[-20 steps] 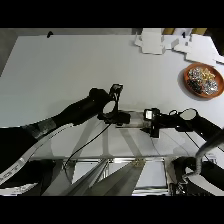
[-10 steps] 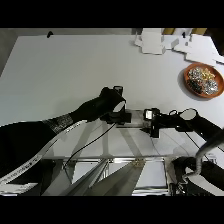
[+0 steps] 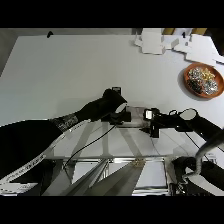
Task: Fold the box and place the chain.
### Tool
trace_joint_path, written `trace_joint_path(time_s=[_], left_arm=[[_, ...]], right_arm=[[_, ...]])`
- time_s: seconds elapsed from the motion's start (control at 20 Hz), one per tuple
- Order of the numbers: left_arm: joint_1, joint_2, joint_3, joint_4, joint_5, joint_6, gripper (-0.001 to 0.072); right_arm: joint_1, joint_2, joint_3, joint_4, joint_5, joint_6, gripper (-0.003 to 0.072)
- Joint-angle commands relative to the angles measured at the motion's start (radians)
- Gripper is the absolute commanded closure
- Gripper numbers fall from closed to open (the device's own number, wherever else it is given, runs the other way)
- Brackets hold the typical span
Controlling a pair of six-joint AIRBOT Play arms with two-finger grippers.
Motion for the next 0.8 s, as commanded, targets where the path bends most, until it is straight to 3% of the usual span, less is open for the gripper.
trace_joint_path(time_s=[0.0,0.2,0.35,0.5,0.55,0.6,0.65,0.75], left_arm=[[0.0,-0.004,0.0,0.0,0.015,-0.009,0.0703],[0.0,-0.003,0.001,0.0,0.016,-0.009,0.0694],[0.0,-0.003,0.001,0.001,0.016,-0.008,0.0558],[-0.001,-0.003,0.001,0.004,0.017,-0.008,0.0561],[-0.001,-0.003,0.0,0.004,0.018,-0.008,0.0586],[-0.001,-0.003,0.0,0.003,0.018,-0.008,0.0677],[-0.001,-0.003,0.0,0.004,0.019,-0.008,0.0707],[-0.002,-0.003,0.0,0.003,0.025,-0.008,0.0707]], right_arm=[[0.0,0.0,0.0,-0.001,0.0,0.0,0.0349],[0.0,0.0,0.0,-0.001,0.0,0.0,0.0349],[0.0,0.0,0.0,-0.001,0.0,0.0,0.0349],[0.0,0.0,0.0,-0.001,0.0,0.0,0.0349],[0.0,0.0,0.0,-0.001,0.0,0.0,0.0349],[0.0,0.0,0.0,-0.001,0.0,0.0,0.0349],[0.0,0.0,0.0,-0.001,0.0,0.0,0.0349],[0.0,0.0,0.0,-0.001,0.0,0.0,0.0349]])
